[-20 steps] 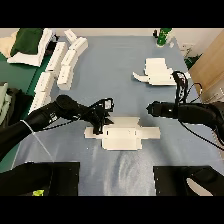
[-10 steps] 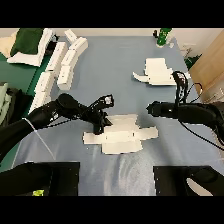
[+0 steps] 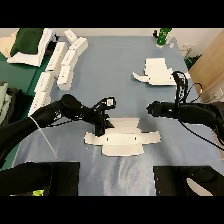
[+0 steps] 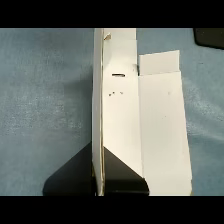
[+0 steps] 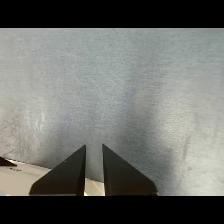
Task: Fold the box.
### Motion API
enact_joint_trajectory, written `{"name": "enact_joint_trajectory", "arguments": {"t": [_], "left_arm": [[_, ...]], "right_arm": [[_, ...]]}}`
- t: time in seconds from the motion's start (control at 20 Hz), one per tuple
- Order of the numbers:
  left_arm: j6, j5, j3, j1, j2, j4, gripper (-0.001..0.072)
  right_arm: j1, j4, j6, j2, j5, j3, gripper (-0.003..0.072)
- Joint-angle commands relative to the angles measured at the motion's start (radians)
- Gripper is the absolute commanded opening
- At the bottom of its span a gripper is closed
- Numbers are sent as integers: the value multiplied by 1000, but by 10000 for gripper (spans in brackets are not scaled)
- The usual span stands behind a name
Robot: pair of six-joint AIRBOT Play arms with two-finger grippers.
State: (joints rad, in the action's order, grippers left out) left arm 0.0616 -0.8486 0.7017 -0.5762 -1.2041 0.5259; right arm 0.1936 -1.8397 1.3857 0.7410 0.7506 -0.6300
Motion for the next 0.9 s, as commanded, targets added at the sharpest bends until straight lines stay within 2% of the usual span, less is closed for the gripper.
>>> {"name": "enact_joint_trajectory", "arguments": {"t": [0.0, 0.3, 0.35, 0.5, 0.65, 0.75, 0.85], "left_arm": [[28, -19, 0, -4, -3, -25, 16], [-10, -53, 0, -4, -3, -24, 17], [-10, -53, 0, -4, -3, -24, 17], [-10, -53, 0, -3, -3, -24, 17], [-10, -53, 0, -4, -3, -25, 17], [-10, -53, 0, -4, -3, -25, 17], [-10, -52, 0, -4, -3, -25, 17]], "right_arm": [[1, 0, 2, 0, 0, 0, 151], [1, -1, 2, -1, 8, 0, 145], [1, -1, 2, -1, 34, 0, 4], [6, 0, 3, -15, 197, 0, 1], [72, 10, 7, -89, 396, 0, 0], [178, 6, 10, -149, 505, 16, 0], [354, -22, 101, -214, 528, 66, 0]]}}
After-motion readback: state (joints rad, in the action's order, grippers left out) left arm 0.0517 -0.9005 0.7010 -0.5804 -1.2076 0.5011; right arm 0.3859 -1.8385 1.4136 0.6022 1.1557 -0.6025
